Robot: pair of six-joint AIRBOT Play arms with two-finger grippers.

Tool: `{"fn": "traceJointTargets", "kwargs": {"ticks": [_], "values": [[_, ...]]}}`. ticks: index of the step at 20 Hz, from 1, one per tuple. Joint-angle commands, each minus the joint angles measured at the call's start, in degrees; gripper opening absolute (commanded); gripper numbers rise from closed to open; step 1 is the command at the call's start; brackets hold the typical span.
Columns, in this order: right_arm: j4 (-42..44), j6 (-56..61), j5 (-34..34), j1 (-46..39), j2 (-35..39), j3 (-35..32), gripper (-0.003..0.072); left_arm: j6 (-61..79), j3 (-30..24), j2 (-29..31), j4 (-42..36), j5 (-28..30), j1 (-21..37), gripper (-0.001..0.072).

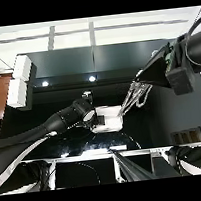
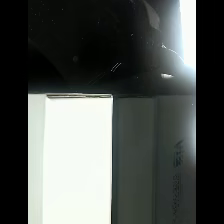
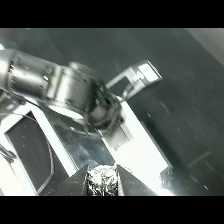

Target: Fold the box and place the chain.

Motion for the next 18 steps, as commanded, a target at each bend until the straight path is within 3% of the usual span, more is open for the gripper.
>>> {"fn": "traceJointTargets", "kwargs": {"ticks": [1,7,12,18], "values": [[2.86,-0.02,-3.67,0.13,-0.44,-0.02,0.0044,0.0,0.02,-0.02,0.0,0.0,-0.02,0.003],[3.52,0.0,-5.49,0.13,-1.01,-0.09,0.0044,0.0,0.02,-0.02,0.0,-0.09,-0.02,0.003],[5.01,-0.04,-8.39,0.15,-1.22,-5.38,0.0044,0.0,0.02,-0.02,0.0,-0.24,-0.02,0.003],[2.38,-0.24,-8.55,0.11,-1.22,-6.1,0.0044,0.0,0.02,-0.02,0.0,-0.24,-0.02,0.003]]}}
